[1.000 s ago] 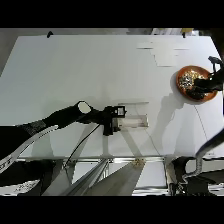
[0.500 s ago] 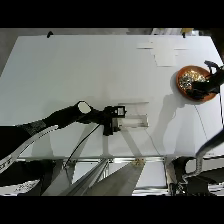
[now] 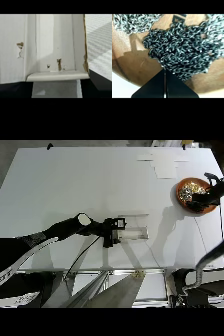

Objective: Fold the box and place the chain.

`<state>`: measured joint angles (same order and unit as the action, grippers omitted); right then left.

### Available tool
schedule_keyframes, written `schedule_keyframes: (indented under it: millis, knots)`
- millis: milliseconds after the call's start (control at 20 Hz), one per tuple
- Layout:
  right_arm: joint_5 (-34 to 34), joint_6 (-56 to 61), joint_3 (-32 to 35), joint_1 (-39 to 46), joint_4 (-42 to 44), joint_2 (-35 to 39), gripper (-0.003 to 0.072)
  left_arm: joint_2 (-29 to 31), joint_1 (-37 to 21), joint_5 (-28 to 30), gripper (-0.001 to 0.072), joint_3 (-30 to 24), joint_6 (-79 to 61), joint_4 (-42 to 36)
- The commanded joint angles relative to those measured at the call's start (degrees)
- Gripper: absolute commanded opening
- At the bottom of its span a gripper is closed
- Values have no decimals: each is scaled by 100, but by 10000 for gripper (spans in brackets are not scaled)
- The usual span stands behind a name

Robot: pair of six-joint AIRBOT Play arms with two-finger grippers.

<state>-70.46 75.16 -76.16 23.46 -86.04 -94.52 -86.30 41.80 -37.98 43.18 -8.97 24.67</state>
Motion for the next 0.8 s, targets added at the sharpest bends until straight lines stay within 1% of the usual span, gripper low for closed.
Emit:
schedule_keyframes:
  millis: [0, 100, 150, 200, 250, 700, 750]
  knots:
    - [273, -59, 0, 20, -140, 247, 16, 2, 0, 0, 270, -2, -2, 0]
    - [201, -59, 0, 63, -153, 284, 18, 2, 0, 2, 270, -2, -2, 0]
    - [101, -50, 0, 74, -160, 267, 64, 2, 0, 0, 270, -2, -2, 0]
    - [28, -48, 0, 83, -155, 247, 155, 2, 0, 2, 270, -2, -2, 0]
    - [-59, -48, 0, 83, -157, 225, 215, 2, 0, 0, 270, -2, -2, 0]
    - [-313, -13, 2, 83, 81, -177, 215, 2, 0, 2, 270, -2, -2, 0]
    - [-341, -20, 2, 83, 76, -205, 147, 2, 0, 0, 270, -2, -2, 0]
